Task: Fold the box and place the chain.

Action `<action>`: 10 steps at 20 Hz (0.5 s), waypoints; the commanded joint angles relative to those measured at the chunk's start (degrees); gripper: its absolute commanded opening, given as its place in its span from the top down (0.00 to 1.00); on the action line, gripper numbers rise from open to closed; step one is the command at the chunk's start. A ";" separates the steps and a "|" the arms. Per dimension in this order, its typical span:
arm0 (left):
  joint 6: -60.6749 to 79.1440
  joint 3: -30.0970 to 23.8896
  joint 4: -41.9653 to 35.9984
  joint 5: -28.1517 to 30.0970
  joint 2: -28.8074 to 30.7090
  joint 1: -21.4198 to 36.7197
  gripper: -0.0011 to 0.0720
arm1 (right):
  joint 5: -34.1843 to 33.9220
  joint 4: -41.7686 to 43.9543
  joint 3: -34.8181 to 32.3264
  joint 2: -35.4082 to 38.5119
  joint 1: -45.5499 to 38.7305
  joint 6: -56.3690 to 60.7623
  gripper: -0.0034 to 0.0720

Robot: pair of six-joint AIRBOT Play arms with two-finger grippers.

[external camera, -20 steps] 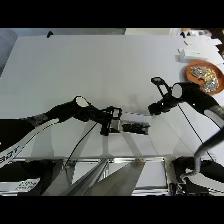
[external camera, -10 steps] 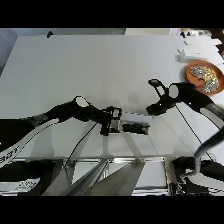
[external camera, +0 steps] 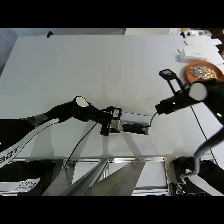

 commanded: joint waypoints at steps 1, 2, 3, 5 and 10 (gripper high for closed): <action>0.02 0.04 0.00 0.00 0.02 0.00 0.70 | 6.27 7.65 0.11 10.64 0.04 -2.10 0.93; 0.02 0.04 0.02 0.00 0.02 0.00 0.70 | 6.95 11.15 0.11 13.25 0.04 -3.08 0.93; 0.02 0.04 0.00 0.00 0.02 0.00 0.70 | 6.93 13.90 0.11 15.43 0.04 -3.21 0.93; 0.02 0.04 0.00 0.02 0.02 0.00 0.70 | 6.27 18.62 0.11 18.97 0.04 -3.41 0.93; 0.02 0.04 0.00 0.02 0.02 0.00 0.70 | 1.97 27.34 0.11 20.46 0.04 -7.80 0.93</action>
